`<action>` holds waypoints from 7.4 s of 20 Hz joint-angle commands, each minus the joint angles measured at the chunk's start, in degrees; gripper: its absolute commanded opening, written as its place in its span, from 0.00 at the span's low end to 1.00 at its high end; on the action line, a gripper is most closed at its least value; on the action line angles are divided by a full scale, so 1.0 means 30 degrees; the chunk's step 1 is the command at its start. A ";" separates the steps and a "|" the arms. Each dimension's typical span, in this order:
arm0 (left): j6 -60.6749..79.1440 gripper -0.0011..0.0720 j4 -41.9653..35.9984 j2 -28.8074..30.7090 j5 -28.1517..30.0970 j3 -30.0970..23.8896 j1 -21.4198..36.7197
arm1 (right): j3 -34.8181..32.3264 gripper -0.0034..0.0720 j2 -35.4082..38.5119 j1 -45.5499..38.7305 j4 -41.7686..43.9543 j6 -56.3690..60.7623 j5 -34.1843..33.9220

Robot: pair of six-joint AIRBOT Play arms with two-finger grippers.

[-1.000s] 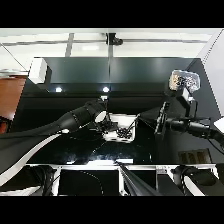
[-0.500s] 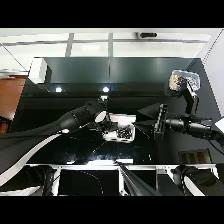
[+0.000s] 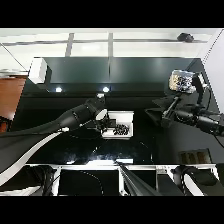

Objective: Fold the box and place the chain.

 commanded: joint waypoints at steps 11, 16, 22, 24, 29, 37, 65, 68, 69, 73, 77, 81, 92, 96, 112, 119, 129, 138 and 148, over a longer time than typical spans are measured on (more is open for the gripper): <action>0.0423 0.75 -0.0648 0.0233 0.0481 0.0605 -0.0022 | 0.0036 0.98 0.0015 -0.0517 -0.0255 0.0117 0.0736; 0.8947 0.75 -0.0350 0.2404 -0.4830 0.2186 -0.0007 | 0.0036 0.98 0.0015 -0.0517 -0.0831 0.0117 0.0729; 1.2305 0.75 0.1727 0.6339 -0.7431 -0.0357 0.3104 | 0.0036 0.98 0.0015 -0.0546 -0.1020 0.0117 0.0532; 1.2422 0.75 0.1610 0.7723 -0.5435 -0.2215 0.5319 | 0.0036 0.98 0.0015 -0.0546 -0.1042 0.0124 0.0539; 2.3103 0.75 -1.1854 0.9114 0.1683 -0.7410 1.0681 | 0.0036 0.98 0.0015 -0.0539 -0.1035 0.0124 0.0226; 4.4370 0.99 -2.1573 0.4546 -0.2062 -0.8466 1.2881 | 0.0036 0.98 0.0015 -0.0539 -0.1304 0.0124 0.0153; 5.0286 0.98 -1.9613 0.2943 0.4029 -0.8342 0.8619 | 0.0036 0.98 0.0015 -0.0539 -0.1727 0.0124 -0.0634; 5.0256 0.98 -1.9642 0.2943 0.4605 -0.8342 0.8393 | 0.0036 0.98 0.0015 -0.0539 -0.1727 0.0124 -0.0634; 5.0169 0.98 -1.9686 0.2943 0.4816 -0.8342 0.8276 | 0.0036 0.98 0.0015 -0.0539 -0.1727 0.0124 -0.0634; 5.0133 0.98 -1.9759 0.2922 0.4867 -0.8342 0.7810 | 0.0036 0.98 0.0015 -0.0539 -0.1727 0.0124 -0.0648; 4.9615 0.98 -1.9751 0.2871 0.4728 -0.8327 0.7745 | 0.0036 0.98 0.0015 -0.0539 -0.1727 0.0124 -0.0641; 4.9018 0.98 -1.9628 0.2871 0.4736 -0.8327 0.7737 | 0.0036 0.98 0.0015 -0.0539 -0.1734 0.0124 -0.0648; 4.6089 0.98 -1.8593 0.2914 0.4561 -0.8327 0.7745 | 0.0036 0.98 0.0015 -0.0539 -0.1727 0.0124 -0.0648; 4.4355 0.98 -1.7777 0.3818 0.4517 -0.8327 0.7788 | 0.0036 0.98 0.0015 -0.0539 -0.1727 0.0124 -0.0670; 4.1630 0.98 -1.6043 0.5617 0.4736 -0.8976 0.7745 | 0.0036 0.98 0.0015 -0.0539 -0.1916 0.0124 -0.1129; 4.5135 0.98 -2.0167 0.5967 0.6360 -1.1715 0.7737 | 0.0036 0.98 0.0015 -0.0539 -0.2514 0.0131 -0.1122; 4.8712 0.98 -2.0793 0.5719 0.7359 -1.1562 0.7322 | 0.0036 0.98 0.0015 -0.0539 -0.2528 0.0131 -0.1137; 4.9236 0.98 -2.3044 0.5282 0.8663 -1.1103 0.6411 | 0.0036 0.98 0.0015 -0.0539 -0.2637 0.0131 -0.1137; 4.9433 0.98 -2.3052 0.5246 0.8808 -1.1038 0.6149 | 0.0036 0.98 0.0007 -0.0539 -0.2645 0.0131 -0.1137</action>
